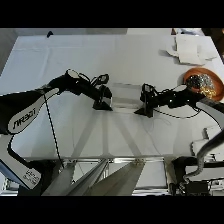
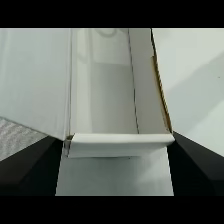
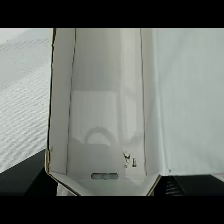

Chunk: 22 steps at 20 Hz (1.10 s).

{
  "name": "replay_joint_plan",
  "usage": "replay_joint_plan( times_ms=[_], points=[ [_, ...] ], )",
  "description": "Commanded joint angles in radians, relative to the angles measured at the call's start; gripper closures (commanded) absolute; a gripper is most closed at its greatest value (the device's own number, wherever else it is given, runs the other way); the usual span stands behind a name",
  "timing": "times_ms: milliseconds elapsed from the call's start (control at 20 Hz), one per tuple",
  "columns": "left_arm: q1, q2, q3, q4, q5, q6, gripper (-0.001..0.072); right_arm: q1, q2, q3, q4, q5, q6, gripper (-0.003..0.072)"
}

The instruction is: Fold the box and place the chain.

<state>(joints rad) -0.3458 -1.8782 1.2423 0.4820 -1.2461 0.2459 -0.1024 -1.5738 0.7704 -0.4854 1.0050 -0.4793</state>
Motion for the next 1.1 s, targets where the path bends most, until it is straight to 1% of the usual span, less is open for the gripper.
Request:
replay_joint_plan(
  times_ms=[0, 450, 500, 550, 600, 650, 700, 750, 850, 900, 950, 1000, 1050],
  points=[
    [-0.018, 0.003, -0.002, -0.002, 0.039, -0.032, 0.0011, 0.0, 0.0, 0.0, 0.0, 0.002, -0.001, 0.0183],
    [-0.042, 0.006, -0.002, 0.04, 0.042, -0.026, 0.0018, 0.0, 0.0, 0.0, 0.0, 0.002, -0.001, 0.0183],
    [-0.043, 0.006, -0.002, 0.048, 0.042, -0.025, 0.0039, 0.0, 0.0, 0.0, 0.0, 0.001, -0.001, 0.0183],
    [-0.047, 0.006, -0.002, 0.052, 0.042, -0.024, 0.0095, 0.0, 0.0, 0.0, 0.0, 0.002, -0.001, 0.0183],
    [-0.049, 0.006, -0.002, 0.055, 0.043, -0.024, 0.0096, 0.0, 0.0, 0.0, 0.0, 0.002, -0.001, 0.0183],
    [-0.049, 0.007, -0.002, 0.056, 0.042, -0.025, 0.0128, 0.0, 0.0, 0.0, -0.001, 0.002, -0.001, 0.0183],
    [-0.049, 0.007, -0.002, 0.056, 0.043, -0.025, 0.0272, 0.0, 0.0, 0.0, 0.0, 0.002, -0.001, 0.0183],
    [-0.049, 0.007, -0.002, 0.056, 0.042, -0.024, 0.0346, 0.0, 0.0, 0.0, 0.0, 0.001, -0.001, 0.0183],
    [-0.05, 0.007, -0.002, 0.058, 0.042, -0.025, 0.0346, 0.0, 0.0, 0.0, 0.0, 0.002, -0.001, 0.0183],
    [-0.055, 0.007, -0.002, 0.063, 0.043, -0.026, 0.0373, 0.0, 0.0, 0.0, 0.0, 0.002, -0.001, 0.0183],
    [-0.061, 0.008, -0.002, 0.078, 0.044, -0.025, 0.0454, 0.0, 0.0, 0.0, 0.0, 0.002, -0.001, 0.0183],
    [-0.07, 0.01, -0.002, 0.1, 0.046, -0.025, 0.0512, 0.0, 0.0, 0.0, 0.0, 0.002, -0.001, 0.0183],
    [-0.084, 0.011, -0.002, 0.128, 0.046, -0.025, 0.0511, 0.0, 0.0, 0.0, 0.0, 0.002, -0.001, 0.0183]
  ],
)
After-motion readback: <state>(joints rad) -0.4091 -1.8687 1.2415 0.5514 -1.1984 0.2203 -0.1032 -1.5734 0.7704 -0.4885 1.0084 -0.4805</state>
